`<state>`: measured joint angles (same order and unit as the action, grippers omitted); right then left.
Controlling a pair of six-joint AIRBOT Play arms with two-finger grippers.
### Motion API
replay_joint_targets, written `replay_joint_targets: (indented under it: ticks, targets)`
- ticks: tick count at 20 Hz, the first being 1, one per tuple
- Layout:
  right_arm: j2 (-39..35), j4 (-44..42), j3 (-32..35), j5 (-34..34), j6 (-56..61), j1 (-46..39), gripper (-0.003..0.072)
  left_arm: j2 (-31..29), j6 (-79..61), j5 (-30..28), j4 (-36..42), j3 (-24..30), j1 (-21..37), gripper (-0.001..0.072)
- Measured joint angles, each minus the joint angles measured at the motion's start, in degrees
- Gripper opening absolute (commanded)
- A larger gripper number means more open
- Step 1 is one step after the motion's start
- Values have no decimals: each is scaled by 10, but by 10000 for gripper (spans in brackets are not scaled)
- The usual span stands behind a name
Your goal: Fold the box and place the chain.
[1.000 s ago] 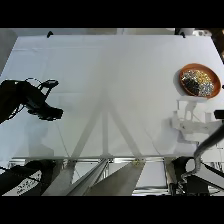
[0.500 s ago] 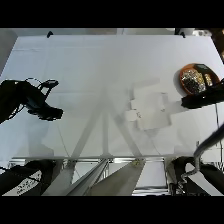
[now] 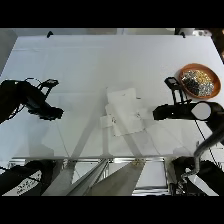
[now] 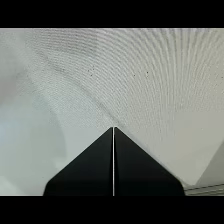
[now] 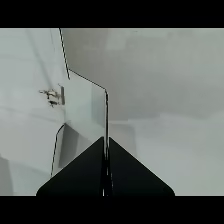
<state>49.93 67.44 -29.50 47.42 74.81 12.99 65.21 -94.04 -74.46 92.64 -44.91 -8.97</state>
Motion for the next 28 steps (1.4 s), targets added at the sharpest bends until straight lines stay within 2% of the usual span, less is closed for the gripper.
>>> replay_joint_targets:
  ticks: [1,2,3,5,7,11,17,21,28]
  targets:
    - [-2,-1,8,-14,4,13,15,0,-2,7,2,0,0,40]
    - [-2,-2,14,-24,8,23,16,0,-14,10,8,0,0,188]
    - [-3,-2,18,-31,10,30,16,0,-31,13,20,0,0,302]
    - [-4,-2,23,-41,15,39,16,0,-93,28,75,0,0,299]
    - [-5,-3,26,-45,17,44,16,0,-178,50,164,0,0,495]
    - [-5,-3,28,-47,19,48,16,19,-332,87,355,0,0,498]
    - [-5,-3,28,-47,19,49,16,121,-501,96,552,-1,0,515]
    - [-5,-3,28,-47,19,49,16,201,-561,87,615,-29,-15,515]
    - [-5,-4,28,-45,19,49,16,301,-579,44,635,-135,-75,516]
